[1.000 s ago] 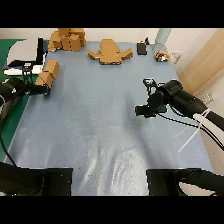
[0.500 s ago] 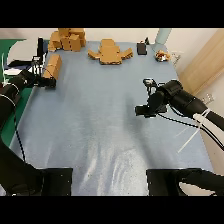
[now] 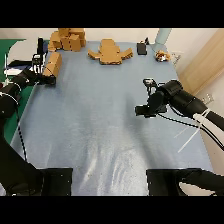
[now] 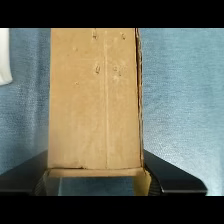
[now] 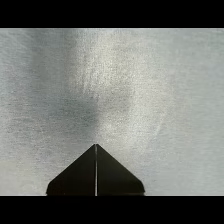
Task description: Fold the box.
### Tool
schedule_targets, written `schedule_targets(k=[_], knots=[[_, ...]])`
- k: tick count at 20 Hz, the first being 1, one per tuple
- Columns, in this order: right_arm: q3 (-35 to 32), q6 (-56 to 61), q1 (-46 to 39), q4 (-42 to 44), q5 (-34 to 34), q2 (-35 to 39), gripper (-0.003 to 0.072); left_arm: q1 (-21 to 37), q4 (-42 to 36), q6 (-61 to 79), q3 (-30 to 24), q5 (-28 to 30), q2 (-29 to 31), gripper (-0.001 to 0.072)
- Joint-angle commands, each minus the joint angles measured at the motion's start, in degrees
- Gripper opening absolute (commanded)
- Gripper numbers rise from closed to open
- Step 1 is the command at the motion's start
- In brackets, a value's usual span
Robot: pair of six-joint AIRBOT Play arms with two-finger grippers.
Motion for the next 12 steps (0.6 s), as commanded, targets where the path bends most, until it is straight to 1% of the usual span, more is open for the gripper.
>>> schedule_targets(k=[1,8,10,11,12], knots=[[0.07,0.02,0.00,0.02,0.02,-0.04,0.0006,0.04,0.07,0.22,0.15,0.37,-0.11,0.0514],[0.07,0.02,0.00,0.02,0.02,-0.04,0.0006,0.04,0.09,0.20,0.15,0.15,-0.11,0.0514],[0.07,0.02,0.00,0.02,0.02,-0.04,0.0006,0.04,0.09,0.17,0.15,-0.76,-0.11,0.0516],[0.07,0.02,0.00,0.02,0.02,-0.04,0.0007,0.04,0.09,0.17,0.17,-1.18,-0.11,0.0533],[0.07,0.02,0.00,0.02,0.02,-0.04,0.0006,0.07,0.09,0.15,0.15,-1.33,-0.11,0.0672]])
